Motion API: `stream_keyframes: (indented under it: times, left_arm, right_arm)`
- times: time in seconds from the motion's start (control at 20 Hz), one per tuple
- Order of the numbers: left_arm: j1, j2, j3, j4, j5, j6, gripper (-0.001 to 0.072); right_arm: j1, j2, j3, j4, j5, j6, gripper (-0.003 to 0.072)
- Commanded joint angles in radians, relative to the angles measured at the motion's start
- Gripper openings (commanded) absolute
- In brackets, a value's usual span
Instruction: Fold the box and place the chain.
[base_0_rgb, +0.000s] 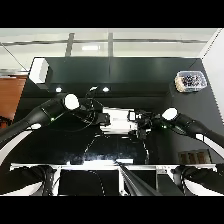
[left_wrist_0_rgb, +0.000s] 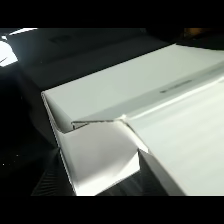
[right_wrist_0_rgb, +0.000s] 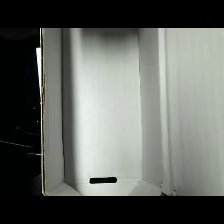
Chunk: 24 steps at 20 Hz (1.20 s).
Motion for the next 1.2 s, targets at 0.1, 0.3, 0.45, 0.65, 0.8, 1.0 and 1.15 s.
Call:
stream_keyframes:
  times: [0.1,0.3,0.45,0.65,0.8,1.0,1.15]
  left_arm:
    - [-0.045,-0.002,0.023,0.159,0.014,-0.15,0.0488]
    - [-0.08,-0.005,0.031,0.179,0.034,-0.171,0.0486]
    - [-0.108,-0.015,0.031,0.18,0.039,-0.195,0.0483]
    - [-0.128,-0.016,0.037,0.206,0.032,-0.215,0.0483]
    - [-0.13,-0.016,0.037,0.24,0.037,-0.255,0.0284]
    - [-0.13,-0.037,0.059,0.284,-0.007,-0.327,0.0265]
    - [-0.153,-0.093,0.135,0.348,-0.08,-0.327,0.0266]
  right_arm:
    - [0.001,0.0,0.0,0.0,0.0,0.0,0.0191]
    - [0.001,0.0,0.0,0.0,0.0,0.0,0.0191]
    - [0.001,0.0,0.0,0.0,0.0,0.0,0.0191]
    - [0.001,0.0,0.0,0.0,0.0,0.0,0.0191]
    - [0.001,0.0,0.0,0.0,0.0,0.0,0.0191]
    - [0.001,0.0,0.0,0.0,0.0,0.0,0.0191]
    - [0.001,0.0,0.0,0.0,0.0,0.0,0.0191]
